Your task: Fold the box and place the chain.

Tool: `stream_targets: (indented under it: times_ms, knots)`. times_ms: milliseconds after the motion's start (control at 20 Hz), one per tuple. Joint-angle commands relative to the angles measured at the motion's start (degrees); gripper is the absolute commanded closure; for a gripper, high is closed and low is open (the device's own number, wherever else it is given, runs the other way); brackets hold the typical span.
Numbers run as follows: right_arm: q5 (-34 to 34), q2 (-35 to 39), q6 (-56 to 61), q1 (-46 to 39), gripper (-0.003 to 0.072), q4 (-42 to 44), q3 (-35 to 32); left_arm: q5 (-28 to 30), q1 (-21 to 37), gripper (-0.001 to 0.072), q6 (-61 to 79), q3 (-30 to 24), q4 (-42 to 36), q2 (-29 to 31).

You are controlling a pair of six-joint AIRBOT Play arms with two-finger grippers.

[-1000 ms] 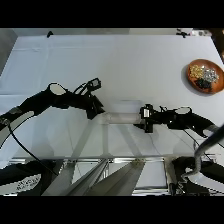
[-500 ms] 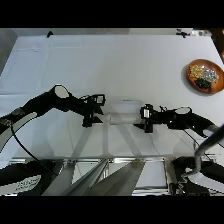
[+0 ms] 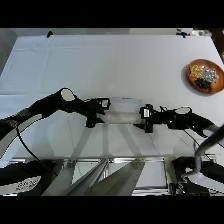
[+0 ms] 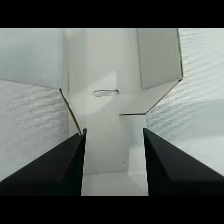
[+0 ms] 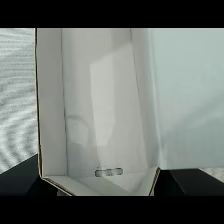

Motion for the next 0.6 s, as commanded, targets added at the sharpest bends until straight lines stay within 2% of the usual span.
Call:
stream_targets:
  times_ms: [0,250,300,550]
  knots:
    - [0.00,0.00,-0.17,0.04,0.0448,-0.02,0.02,1.57,-0.79,0.0365,-2.84,0.02,-1.22,-0.11]
    - [0.00,0.02,-0.17,0.04,0.0448,-0.02,0.02,-0.07,-1.73,0.0406,-3.21,0.02,-5.18,-0.11]
    - [0.00,0.02,-0.17,0.04,0.0448,-0.02,0.02,-0.85,-2.01,0.0441,-3.21,0.02,-5.27,-0.11]
    - [0.00,0.02,-0.17,0.04,0.0448,-0.02,0.02,-3.26,-2.36,0.0442,-4.15,0.02,-3.69,-0.09]
